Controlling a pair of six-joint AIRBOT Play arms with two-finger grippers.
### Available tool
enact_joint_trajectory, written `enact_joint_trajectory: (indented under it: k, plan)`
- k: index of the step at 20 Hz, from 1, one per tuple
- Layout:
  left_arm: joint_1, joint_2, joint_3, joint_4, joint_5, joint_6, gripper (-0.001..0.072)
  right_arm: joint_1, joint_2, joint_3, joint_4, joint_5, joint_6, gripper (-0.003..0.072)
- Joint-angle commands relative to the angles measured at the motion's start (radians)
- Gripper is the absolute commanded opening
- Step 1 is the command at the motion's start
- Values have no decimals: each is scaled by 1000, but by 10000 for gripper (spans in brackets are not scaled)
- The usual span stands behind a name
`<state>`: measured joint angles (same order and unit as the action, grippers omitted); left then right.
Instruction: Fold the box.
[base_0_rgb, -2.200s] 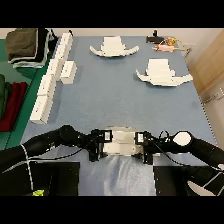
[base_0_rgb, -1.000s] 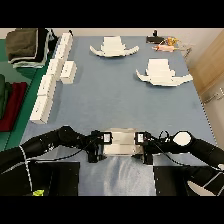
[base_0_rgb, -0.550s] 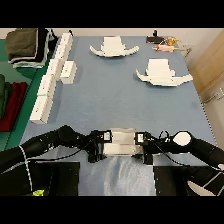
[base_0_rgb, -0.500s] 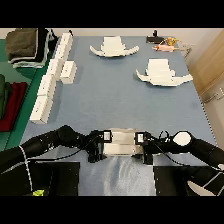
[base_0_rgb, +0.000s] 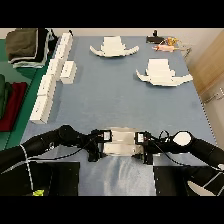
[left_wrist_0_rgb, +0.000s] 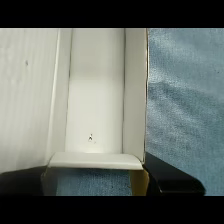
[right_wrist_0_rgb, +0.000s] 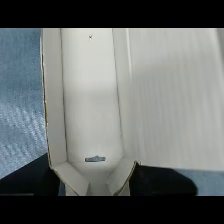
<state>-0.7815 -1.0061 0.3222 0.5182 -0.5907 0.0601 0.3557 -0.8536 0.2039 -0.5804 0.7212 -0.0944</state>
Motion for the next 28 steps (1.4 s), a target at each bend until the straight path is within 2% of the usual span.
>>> enact_joint_trajectory:
  k: [1, 21, 22, 23, 24, 28]
  plan:
    - [0, -3, 1, 1, -13, 2, 523, 0, 1, 1, 0, 1, 0, 437]
    - [0, -3, 1, 1, -21, 0, 523, 1, 1, 1, 2, 5, 0, 442]
    - [0, -3, 1, 1, -21, 0, 523, 1, 1, 3, 2, 5, 0, 454]
    - [0, -3, 1, 1, -21, 0, 523, 0, 1, 3, 11, 5, 0, 606]
    - [0, -4, 1, 1, -21, 0, 523, 0, 1, 3, 24, 5, 0, 720]
    - [0, -3, 1, 1, -21, 0, 523, -1, 1, 3, 15, 12, 0, 719]
